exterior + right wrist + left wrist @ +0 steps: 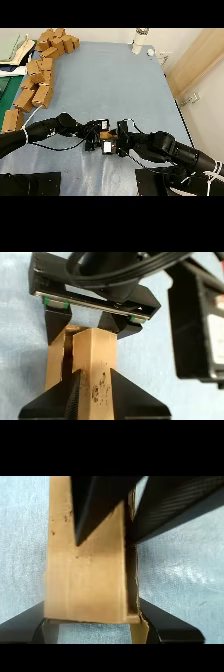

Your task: Fold the box.

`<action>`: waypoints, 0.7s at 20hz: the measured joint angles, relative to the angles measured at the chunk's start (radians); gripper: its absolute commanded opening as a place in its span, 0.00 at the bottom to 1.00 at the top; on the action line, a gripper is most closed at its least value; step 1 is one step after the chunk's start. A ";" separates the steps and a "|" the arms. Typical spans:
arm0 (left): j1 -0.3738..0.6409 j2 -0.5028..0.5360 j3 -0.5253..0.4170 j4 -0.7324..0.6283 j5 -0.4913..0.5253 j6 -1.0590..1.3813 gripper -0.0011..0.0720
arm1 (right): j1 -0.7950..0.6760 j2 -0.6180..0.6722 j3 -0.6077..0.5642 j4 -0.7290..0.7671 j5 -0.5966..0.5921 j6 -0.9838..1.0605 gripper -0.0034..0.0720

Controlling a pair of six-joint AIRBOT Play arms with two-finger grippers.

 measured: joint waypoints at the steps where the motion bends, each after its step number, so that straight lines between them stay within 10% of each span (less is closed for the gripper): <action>1: 0.000 0.000 0.000 0.000 0.001 0.000 0.63 | 0.000 0.001 0.001 -0.010 0.001 0.006 0.39; 14: 0.000 0.000 0.000 0.000 0.000 0.000 0.63 | 0.008 -0.019 0.001 0.047 -0.042 0.024 0.39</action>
